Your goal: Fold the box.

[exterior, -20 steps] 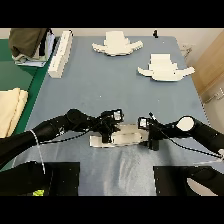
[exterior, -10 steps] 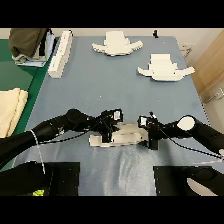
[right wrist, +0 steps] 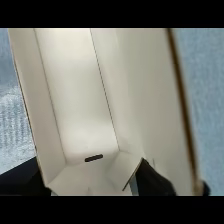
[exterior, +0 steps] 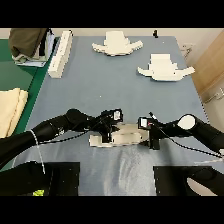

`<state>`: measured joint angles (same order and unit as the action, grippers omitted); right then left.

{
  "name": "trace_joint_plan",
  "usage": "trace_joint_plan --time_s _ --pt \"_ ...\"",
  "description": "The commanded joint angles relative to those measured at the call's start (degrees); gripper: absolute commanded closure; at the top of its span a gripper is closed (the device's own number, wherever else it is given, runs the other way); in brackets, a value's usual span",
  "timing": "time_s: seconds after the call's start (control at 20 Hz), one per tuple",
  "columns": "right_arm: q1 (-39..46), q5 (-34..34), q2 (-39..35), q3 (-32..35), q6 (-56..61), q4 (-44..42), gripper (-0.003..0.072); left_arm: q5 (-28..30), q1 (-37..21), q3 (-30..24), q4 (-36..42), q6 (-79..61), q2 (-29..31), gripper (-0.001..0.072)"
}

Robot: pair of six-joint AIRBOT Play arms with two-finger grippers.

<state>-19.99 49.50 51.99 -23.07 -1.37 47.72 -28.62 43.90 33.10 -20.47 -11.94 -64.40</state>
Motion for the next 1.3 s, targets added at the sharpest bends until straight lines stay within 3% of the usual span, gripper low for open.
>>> trace_joint_plan --time_s 0.0,0.65,0.75,0.8,0.85,1.25 --pt "0.02 1.57 -1.01 -1.14 -1.22 0.04 -0.0031 -0.02 0.04 0.04 0.07 -0.02 -0.02 0.0694" --pt "0.0 1.68 0.66 -1.11 -1.25 -0.74 -0.0023 -0.02 0.04 0.04 0.07 -0.02 -0.02 0.0694" --pt "0.0 1.49 1.27 -1.11 -1.25 -1.95 0.0031 -0.02 0.04 0.04 0.07 -0.02 -0.02 0.0694" --pt "-0.02 1.7 1.16 -1.11 -1.25 -2.01 0.0125 -0.02 0.04 0.04 0.07 -0.02 -0.02 0.0694" --pt "0.0 1.68 1.16 -1.11 -1.2 -1.97 0.0155 -0.02 0.04 0.04 0.07 -0.02 -0.02 0.0694" --pt "-0.02 1.95 1.2 -1.11 -1.03 -1.73 0.0155 -0.02 0.04 0.04 0.09 -0.02 -0.02 0.0693"
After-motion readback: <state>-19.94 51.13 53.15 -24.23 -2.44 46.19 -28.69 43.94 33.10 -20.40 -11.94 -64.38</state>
